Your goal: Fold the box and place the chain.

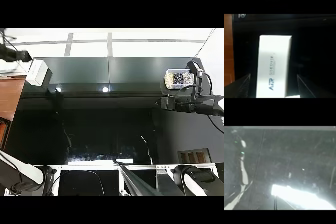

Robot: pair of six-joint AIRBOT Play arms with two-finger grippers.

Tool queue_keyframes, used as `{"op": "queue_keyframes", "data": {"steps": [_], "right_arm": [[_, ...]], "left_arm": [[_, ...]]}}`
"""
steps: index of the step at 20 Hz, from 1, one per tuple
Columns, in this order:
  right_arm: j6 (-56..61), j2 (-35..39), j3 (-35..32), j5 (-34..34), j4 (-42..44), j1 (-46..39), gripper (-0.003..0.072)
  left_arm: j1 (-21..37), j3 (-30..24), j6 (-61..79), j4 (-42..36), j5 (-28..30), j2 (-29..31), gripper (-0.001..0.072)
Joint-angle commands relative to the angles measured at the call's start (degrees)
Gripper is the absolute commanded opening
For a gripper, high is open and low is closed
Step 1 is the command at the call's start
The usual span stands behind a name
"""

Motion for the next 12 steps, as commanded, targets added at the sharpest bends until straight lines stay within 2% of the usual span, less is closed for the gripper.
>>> {"op": "queue_keyframes", "data": {"steps": [1, 2, 4, 5, 6, 8, 10, 12], "right_arm": [[0.11, 0.09, 0.02, 3.82, -0.15, 0.57, 0.0016], [0.11, 0.09, 0.02, 4.98, -1.36, 1.44, 0.0017], [0.09, 0.66, 0.02, 7.28, -4.83, 3.02, 0.0016], [-0.85, 1.73, 0.0, 7.28, -8.04, 3.5, 0.0016], [-2.08, 3.67, -0.48, 5.11, -15.32, 3.85, 0.0016], [5.64, 8.83, -4.94, -9.11, -27.3, 2.91, 0.0016], [6.34, 10.88, -8.9, -16.87, -31.69, 0.79, 0.0017], [6.36, 10.43, -11.72, -18.51, -33.2, -1.29, 0.0017]], "left_arm": [[-1.31, -2.36, -14.58, 0.44, -8.11, 10.99, 0.0357], [-1.97, -8.26, -14.62, 0.57, -10.93, 15.85, 0.0017], [-3.58, -22.05, -15.15, 0.74, -12.72, 25.59, 0.0023], [-4.59, -30.36, -16.92, -0.33, -10.78, 31.19, 0.0023], [-5.81, -39.8, -15.37, -4.26, -7.74, 37.68, 0.0023], [-9.79, -59.01, -10.47, -10.71, 2.6, 51.06, 0.0024], [-14.53, -75.58, -8.59, -9.42, 12.52, 62.64, 0.0024], [-16.92, -86.79, -8.9, -7.93, 18.01, 71.28, 0.0025]]}}
